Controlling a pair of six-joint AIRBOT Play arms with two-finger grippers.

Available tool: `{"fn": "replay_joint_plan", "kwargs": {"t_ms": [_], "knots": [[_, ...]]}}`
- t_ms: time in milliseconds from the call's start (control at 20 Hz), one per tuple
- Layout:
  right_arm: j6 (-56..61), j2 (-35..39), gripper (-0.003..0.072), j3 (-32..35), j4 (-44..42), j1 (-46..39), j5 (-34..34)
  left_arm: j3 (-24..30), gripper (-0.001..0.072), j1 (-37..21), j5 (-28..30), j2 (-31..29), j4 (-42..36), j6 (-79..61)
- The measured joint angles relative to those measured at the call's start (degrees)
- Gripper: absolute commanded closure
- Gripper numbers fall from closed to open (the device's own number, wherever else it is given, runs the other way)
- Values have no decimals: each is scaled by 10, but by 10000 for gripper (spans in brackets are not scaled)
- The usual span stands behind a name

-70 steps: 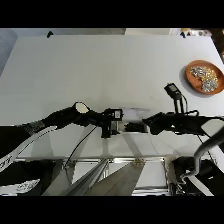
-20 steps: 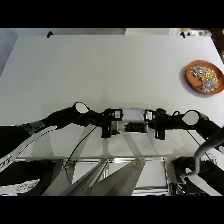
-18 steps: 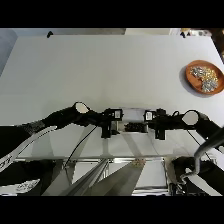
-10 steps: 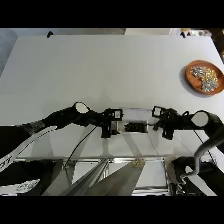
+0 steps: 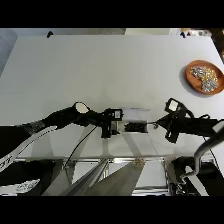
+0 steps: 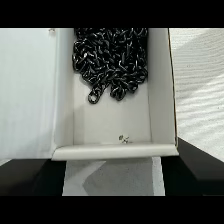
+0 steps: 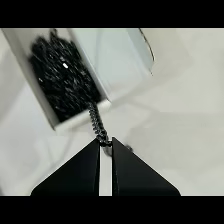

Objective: Fold the box and place the chain.

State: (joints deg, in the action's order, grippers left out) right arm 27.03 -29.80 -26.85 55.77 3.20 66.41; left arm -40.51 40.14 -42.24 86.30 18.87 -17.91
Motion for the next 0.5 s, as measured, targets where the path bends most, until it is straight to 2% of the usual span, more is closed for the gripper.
{"fn": "replay_joint_plan", "kwargs": {"t_ms": [250,500], "knots": [[38,9,667,-114,-92,0,64,0,436,0,0,0,0,0],[47,-8,666,-202,-192,11,87,0,436,0,0,0,0,0]]}}
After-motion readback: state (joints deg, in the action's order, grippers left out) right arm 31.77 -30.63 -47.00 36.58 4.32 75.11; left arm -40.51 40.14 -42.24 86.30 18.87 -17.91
